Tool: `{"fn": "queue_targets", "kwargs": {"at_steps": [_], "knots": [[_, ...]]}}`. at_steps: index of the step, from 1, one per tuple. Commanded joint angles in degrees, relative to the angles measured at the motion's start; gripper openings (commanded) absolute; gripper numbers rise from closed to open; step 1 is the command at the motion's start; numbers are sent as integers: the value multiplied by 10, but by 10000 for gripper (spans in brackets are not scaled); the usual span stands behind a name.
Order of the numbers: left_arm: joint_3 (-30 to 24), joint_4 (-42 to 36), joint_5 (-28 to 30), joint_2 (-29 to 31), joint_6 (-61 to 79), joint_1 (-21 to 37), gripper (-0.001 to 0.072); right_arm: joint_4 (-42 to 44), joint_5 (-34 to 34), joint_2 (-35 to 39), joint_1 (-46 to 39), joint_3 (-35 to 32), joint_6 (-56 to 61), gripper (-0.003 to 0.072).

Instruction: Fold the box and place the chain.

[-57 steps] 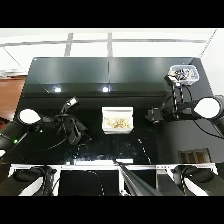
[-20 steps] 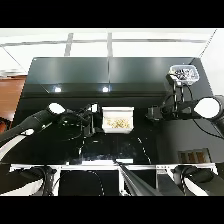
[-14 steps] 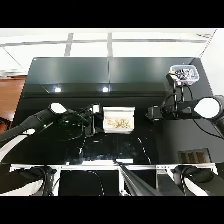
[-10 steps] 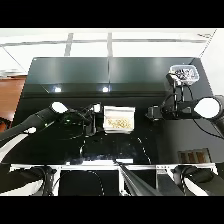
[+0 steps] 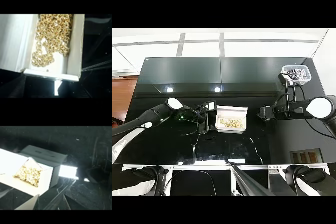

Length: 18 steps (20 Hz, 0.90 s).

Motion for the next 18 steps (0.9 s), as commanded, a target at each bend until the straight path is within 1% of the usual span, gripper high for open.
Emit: {"fn": "queue_targets", "kwargs": {"at_steps": [1, 4, 7, 10, 11, 13, 14, 15, 16, 18], "knots": [[4, 1, 0, -2, 20, 0, 715, 0, 0, 0, 0, 0, 0, 356], [4, 1, -2, -2, 20, -5, 715, 0, 0, 0, 0, 0, 0, 356], [4, 1, 3, -2, 20, -23, 715, 0, -1, 0, 0, 0, 0, 356], [4, 1, 24, -2, 15, -35, 710, 0, -5, -1, 0, 0, 0, 356], [4, 1, 26, -2, 15, -36, 670, 0, -7, -1, 0, 0, 0, 355], [4, 1, 26, -2, 15, -36, 525, 0, -21, -2, 0, 0, 0, 356], [4, 1, 26, -2, 15, -36, 499, 0, -37, -3, 0, 0, 0, 388], [4, 1, 26, -2, 15, -36, 499, 13, -58, -7, 0, 0, 0, 624], [4, 1, 25, -2, 15, -36, 499, 32, -84, -12, 0, 0, -3, 711], [3, 1, 26, -2, 15, -36, 500, 68, -155, -29, 0, 0, -11, 711]]}}
